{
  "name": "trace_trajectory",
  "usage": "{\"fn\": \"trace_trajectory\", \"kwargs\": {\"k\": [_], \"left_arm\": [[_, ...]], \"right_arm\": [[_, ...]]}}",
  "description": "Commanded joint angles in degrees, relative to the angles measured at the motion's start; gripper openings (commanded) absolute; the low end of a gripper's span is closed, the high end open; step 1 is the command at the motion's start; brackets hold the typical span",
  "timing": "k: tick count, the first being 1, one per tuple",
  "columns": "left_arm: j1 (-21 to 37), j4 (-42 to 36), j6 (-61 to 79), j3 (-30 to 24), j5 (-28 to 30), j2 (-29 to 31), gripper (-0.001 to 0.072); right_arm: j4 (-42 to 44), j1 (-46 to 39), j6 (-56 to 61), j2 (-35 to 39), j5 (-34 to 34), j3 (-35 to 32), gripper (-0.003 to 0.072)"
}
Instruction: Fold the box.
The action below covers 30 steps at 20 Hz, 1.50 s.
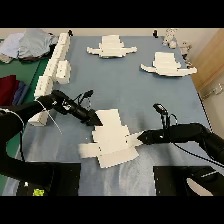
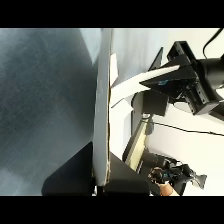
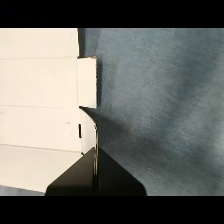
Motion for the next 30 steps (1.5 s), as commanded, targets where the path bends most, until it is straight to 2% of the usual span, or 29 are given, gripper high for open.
{"fn": "trace_trajectory", "kwargs": {"k": [1, 2, 5, 6, 7, 8, 11, 15, 18, 21, 25, 30], "left_arm": [[0.0, 0.2, 2.6, 0.1, -0.9, -0.1, 0.0042], [0.0, 0.2, 3.3, 0.1, -0.9, -0.1, 0.0012], [0.0, -0.3, 6.6, 0.3, -0.9, -0.1, 0.0013], [0.0, -0.6, 6.6, 0.5, -1.1, -0.1, 0.0013], [0.0, -1.4, 6.7, 0.6, -1.4, -0.1, 0.0013], [0.0, -2.1, 6.8, 0.6, -1.3, -0.1, 0.0013], [0.0, -5.7, 16.1, 1.2, -2.4, 0.2, 0.0013], [0.0, -13.7, 36.2, 1.7, -3.0, 3.5, 0.001], [-1.5, -11.5, 45.4, 1.6, -1.0, 7.6, 0.0008], [-6.0, -7.5, 51.0, 0.7, 5.7, 12.1, 0.0007], [-12.9, -5.1, 54.4, -2.5, 14.5, 19.8, 0.0006], [-19.8, -5.1, 55.6, -10.4, 31.5, 29.4, 0.0006]], "right_arm": [[0.0, 0.0, 0.0, 0.0, 0.1, 0.0, 0.0001], [0.0, 0.0, 0.0, 0.0, 0.3, 0.0, 0.0001], [-1.4, 0.0, 0.0, 0.0, 1.6, 0.1, 0.0019], [-2.7, -0.1, 0.0, 0.0, 2.1, 0.2, 0.0104], [-4.9, -0.1, 0.0, 0.0, 2.3, 0.5, 0.0249], [-8.7, -0.1, 0.0, 0.0, 2.5, 1.0, 0.0304], [-24.1, -0.1, 4.5, -0.1, 2.5, 3.3, 0.0303], [-42.9, -2.0, 21.4, -0.1, 2.6, 6.3, 0.0304], [-46.2, -3.7, 28.0, 0.0, 4.9, 11.0, 0.0304], [-46.9, -5.6, 33.1, -0.1, 8.5, 15.5, 0.0304], [-46.9, -6.8, 34.8, -0.1, 10.1, 16.4, 0.0304], [-46.9, -6.8, 36.3, -0.1, 10.1, 16.4, 0.0304]]}}
